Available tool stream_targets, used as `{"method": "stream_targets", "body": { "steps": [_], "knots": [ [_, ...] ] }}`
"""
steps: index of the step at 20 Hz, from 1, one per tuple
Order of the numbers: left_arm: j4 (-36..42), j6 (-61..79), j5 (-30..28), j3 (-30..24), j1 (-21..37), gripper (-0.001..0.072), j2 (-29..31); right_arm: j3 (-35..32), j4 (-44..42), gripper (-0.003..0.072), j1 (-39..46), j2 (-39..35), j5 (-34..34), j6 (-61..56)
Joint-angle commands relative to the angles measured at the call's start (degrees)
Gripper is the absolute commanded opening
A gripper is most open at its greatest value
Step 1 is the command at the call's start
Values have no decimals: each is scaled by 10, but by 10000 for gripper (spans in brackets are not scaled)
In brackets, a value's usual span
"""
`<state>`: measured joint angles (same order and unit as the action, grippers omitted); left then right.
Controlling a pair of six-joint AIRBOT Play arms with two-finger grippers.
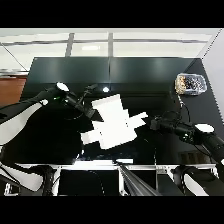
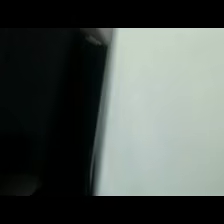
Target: Fold the box and place the chain.
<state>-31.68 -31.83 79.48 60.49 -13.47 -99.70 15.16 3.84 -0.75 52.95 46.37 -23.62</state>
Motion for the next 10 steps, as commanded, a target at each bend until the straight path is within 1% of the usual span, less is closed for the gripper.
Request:
{"method": "stream_targets", "body": {
  "steps": [1, 2, 3, 4, 5, 6, 8, 10],
  "knots": [
    [-7, 21, 1, 9, -3, 62, -2, 5, 9, 17, -1, 0, -5, -1],
    [-7, 21, 8, 13, -3, 28, -2, 18, 23, 73, 1, 0, 2, -1],
    [-8, 20, 19, 20, -3, 27, -2, 43, 60, 427, 5, 0, 6, -2],
    [-10, 16, 24, 27, -3, 25, 1, 77, 111, 683, 10, 0, 11, -15],
    [-10, 14, 18, 29, -4, 24, 8, 113, 168, 703, 15, -1, 24, -26],
    [-11, 14, 5, 29, -5, 23, 23, 154, 229, 702, 20, -1, 46, -27],
    [-11, 15, -35, 23, -17, 22, 68, 218, 322, 702, 21, -1, 88, -26],
    [-11, 45, -104, -5, -50, 23, 128, 245, 360, 702, 20, 0, 128, 5]
  ]
}}
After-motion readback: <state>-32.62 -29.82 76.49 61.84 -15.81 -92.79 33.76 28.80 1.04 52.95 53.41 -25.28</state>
